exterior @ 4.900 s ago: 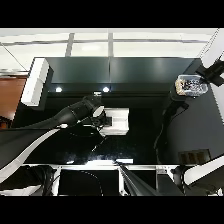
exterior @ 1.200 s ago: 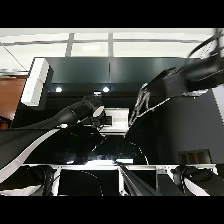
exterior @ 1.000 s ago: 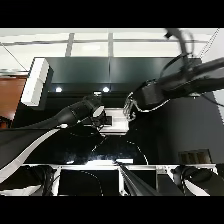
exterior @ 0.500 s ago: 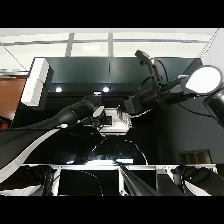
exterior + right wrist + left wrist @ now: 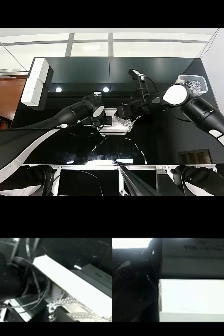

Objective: Fold the box and place the chain.

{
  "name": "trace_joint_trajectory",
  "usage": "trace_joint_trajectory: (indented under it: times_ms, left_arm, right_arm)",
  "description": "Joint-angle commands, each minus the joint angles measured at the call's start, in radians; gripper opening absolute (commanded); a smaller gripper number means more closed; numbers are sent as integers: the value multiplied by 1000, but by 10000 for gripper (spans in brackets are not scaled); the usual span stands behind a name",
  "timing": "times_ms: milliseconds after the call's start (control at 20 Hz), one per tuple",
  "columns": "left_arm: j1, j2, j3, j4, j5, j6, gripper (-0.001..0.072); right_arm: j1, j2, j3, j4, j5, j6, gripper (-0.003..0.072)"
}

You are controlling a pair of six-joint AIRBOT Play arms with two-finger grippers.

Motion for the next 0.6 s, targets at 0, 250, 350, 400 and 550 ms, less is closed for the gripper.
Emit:
trace_joint_trajectory:
  times_ms: [0,250,350,400,550]
  left_arm:
    - [0,0,1,0,0,0,33]
    - [0,0,1,0,0,0,33]
    - [0,0,1,0,0,0,33]
    - [0,0,1,0,0,0,33]
    - [0,0,1,0,0,0,33]
  right_arm:
    - [-37,-11,-6,-12,16,0,397]
    - [-304,145,-6,-184,191,6,396]
    - [-408,194,-18,-307,203,21,396]
    - [-451,200,-36,-364,185,29,396]
    - [-544,199,-168,-633,-28,227,396]
